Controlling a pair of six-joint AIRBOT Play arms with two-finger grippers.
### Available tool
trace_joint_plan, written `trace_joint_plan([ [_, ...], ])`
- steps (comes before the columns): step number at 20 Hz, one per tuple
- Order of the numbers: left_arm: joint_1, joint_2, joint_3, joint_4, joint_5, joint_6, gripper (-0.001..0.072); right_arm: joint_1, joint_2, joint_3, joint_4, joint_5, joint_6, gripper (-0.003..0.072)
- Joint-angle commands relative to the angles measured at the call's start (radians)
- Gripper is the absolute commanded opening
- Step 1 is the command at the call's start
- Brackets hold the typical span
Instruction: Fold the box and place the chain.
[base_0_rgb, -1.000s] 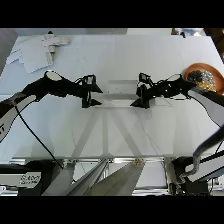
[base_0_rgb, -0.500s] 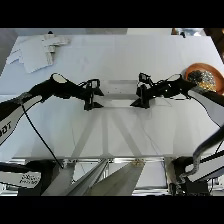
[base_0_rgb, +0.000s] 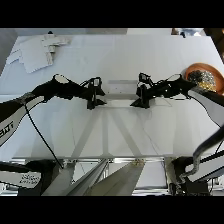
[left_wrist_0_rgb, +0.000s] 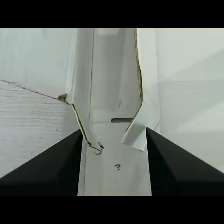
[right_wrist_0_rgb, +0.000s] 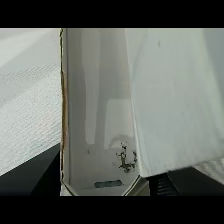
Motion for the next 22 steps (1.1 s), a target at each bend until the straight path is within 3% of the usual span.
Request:
trace_joint_plan([
  [1,-0.001,0.000,0.000,0.026,-0.004,-0.001,0.0413,0.001,0.000,0.000,0.000,0.000,0.000,0.0438],
  [3,-0.001,0.000,0.000,0.026,-0.013,0.000,0.0326,0.001,0.000,0.000,0.000,0.000,0.000,0.0438],
  [5,-0.001,0.000,0.000,0.026,-0.014,0.000,0.0316,0.001,0.000,0.000,0.000,0.000,0.000,0.0438],
  [7,-0.001,0.000,0.000,0.026,-0.015,0.002,0.0248,0.001,0.000,0.000,0.000,0.000,0.000,0.0438],
  [12,-0.001,0.000,0.000,0.026,-0.015,0.003,0.0245,0.001,0.000,0.000,0.000,0.000,0.000,0.0438],
  [14,-0.001,0.000,0.000,0.026,-0.018,0.003,0.0209,0.001,0.000,0.000,0.000,0.000,0.000,0.0438],
  [16,-0.001,0.000,0.000,0.027,-0.031,0.003,0.0231,0.001,0.000,0.000,0.000,0.000,0.000,0.0438],
  [17,-0.001,0.000,0.000,0.026,-0.035,0.002,0.0340,0.001,0.000,0.000,0.000,0.000,0.000,0.0438],
  [18,-0.001,0.000,0.000,0.026,-0.042,0.002,0.0377,0.001,0.000,0.000,0.000,0.000,0.000,0.0438],
  [22,-0.001,0.000,0.000,0.068,-0.100,0.002,0.0376,0.001,0.000,0.000,0.000,0.000,0.000,0.0438],
])
